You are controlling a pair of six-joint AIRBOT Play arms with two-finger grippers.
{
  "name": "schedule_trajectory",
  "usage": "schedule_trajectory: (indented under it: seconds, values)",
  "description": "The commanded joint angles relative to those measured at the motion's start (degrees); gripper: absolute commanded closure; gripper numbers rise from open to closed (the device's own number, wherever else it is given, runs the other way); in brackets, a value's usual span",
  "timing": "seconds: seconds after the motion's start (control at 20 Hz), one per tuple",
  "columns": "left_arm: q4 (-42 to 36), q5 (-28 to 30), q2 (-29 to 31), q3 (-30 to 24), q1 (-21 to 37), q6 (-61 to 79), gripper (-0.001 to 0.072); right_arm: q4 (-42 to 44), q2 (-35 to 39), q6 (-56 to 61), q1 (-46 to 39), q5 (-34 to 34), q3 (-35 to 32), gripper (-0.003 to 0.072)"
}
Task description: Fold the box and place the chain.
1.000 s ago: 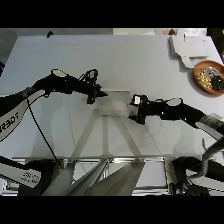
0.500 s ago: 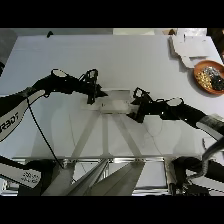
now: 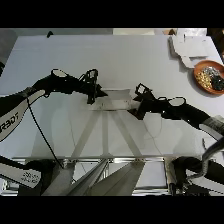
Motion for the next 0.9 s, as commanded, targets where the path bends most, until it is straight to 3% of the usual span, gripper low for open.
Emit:
schedule_trajectory:
  seconds: [0.0,0.25,0.85]
  values:
    - [0.0,0.0,0.0,0.0,0.0,0.0,0.0696,0.8,0.0,-3.9,-1.6,2.5,0.0,-0.0009]
    - [0.0,0.0,0.0,0.0,0.0,0.0,0.0696,0.8,-0.4,-9.1,-5.0,7.7,0.8,-0.0009]
    - [0.1,0.0,0.0,0.0,0.0,0.0,0.0696,3.0,-6.0,-13.2,-5.0,7.3,5.3,-0.0009]
